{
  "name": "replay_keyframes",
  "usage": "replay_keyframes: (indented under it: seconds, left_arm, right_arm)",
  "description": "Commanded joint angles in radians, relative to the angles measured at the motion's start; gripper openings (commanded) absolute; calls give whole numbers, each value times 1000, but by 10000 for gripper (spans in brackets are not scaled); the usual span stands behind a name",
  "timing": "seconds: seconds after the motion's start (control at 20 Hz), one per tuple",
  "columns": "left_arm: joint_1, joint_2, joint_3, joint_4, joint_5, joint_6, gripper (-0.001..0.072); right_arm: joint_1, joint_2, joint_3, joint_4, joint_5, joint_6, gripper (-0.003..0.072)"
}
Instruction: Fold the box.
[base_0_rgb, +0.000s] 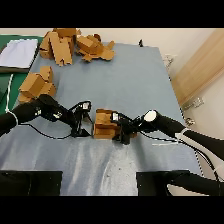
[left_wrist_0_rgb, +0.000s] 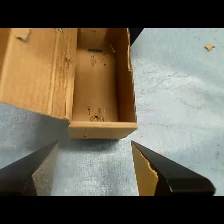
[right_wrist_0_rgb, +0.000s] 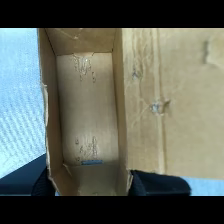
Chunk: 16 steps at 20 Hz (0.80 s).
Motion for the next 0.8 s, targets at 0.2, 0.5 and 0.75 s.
replay_keyframes:
  seconds: [0.2,0.5,0.75]
  left_arm:
    - [-73,-18,-11,48,134,-15,697]
    - [-89,-42,-10,50,138,-15,698]
    - [-89,-42,-9,45,139,-15,698]
  right_arm:
    - [0,1,1,0,0,0,443]
    - [0,1,1,0,0,0,444]
    - [0,1,1,0,0,0,444]
